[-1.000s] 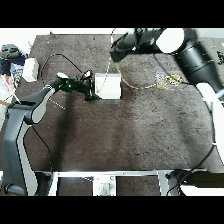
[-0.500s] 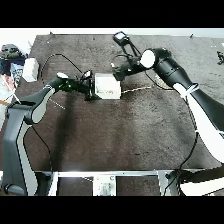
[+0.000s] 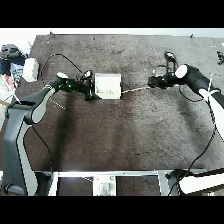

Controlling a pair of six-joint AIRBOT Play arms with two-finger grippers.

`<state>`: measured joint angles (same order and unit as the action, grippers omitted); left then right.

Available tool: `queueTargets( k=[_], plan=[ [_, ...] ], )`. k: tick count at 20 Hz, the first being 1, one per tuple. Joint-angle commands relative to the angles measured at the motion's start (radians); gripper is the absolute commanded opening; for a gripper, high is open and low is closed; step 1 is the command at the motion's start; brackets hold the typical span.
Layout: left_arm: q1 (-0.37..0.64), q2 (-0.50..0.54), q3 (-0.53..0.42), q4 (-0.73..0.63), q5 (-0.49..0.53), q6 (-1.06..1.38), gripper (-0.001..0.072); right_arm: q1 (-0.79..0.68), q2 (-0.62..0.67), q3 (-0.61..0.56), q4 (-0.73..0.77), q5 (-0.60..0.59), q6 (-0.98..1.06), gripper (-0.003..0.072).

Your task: Fold the box and place the chain.

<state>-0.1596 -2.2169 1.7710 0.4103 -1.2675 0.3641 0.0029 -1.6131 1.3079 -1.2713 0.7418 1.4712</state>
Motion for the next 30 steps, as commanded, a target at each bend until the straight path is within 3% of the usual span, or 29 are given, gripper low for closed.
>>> queueTargets(
  k=[1, 6, 7, 8, 10, 11, 12, 16, 21, 25, 30],
  plan=[
    [0.0, 0.0, 0.0, 0.0, 0.0, 0.0, 0.0394, -0.06, -0.036, -0.053, 0.047, -0.129, 0.082, 0.0445],
    [0.0, 0.0, 0.0, 0.0, 0.0, 0.0, 0.0394, -0.053, -0.125, -0.05, 0.192, -0.25, 0.072, 0.0443],
    [0.0, 0.0, 0.0, 0.0, 0.0, 0.0, 0.0395, -0.047, -0.139, -0.05, 0.204, -0.281, 0.07, 0.0414],
    [0.0, 0.0, 0.0, 0.0, 0.0, 0.0, 0.0394, -0.037, -0.15, -0.048, 0.206, -0.307, 0.071, 0.0295],
    [0.0, 0.0, 0.0, 0.0, 0.0, 0.0, 0.0394, -0.023, -0.179, -0.025, 0.241, -0.328, 0.071, 0.0286],
    [0.0, 0.0, 0.0, 0.0, 0.0, 0.0, 0.0394, -0.017, -0.188, -0.014, 0.239, -0.33, 0.071, 0.02],
    [0.0, 0.0, 0.0, 0.0, 0.0, 0.0, 0.0395, -0.014, -0.19, -0.009, 0.241, -0.332, 0.071, 0.0029],
    [0.0, 0.0, 0.0, 0.0, 0.0, 0.0, 0.0394, 0.018, -0.096, -0.01, 0.244, -0.309, 0.027, 0.0014],
    [0.0, 0.0, 0.0, 0.0, 0.0, 0.0, 0.0394, 0.139, 0.184, -0.01, 0.238, -0.246, -0.094, 0.0014],
    [0.0, 0.0, 0.0, 0.0, 0.0, 0.0, 0.0394, 0.251, 0.365, -0.01, 0.235, -0.346, -0.156, 0.0015],
    [0.0, 0.0, 0.0, 0.0, 0.0, 0.0, 0.0394, 0.416, 0.42, -0.008, 0.23, -0.46, -0.178, 0.0015]
  ],
)
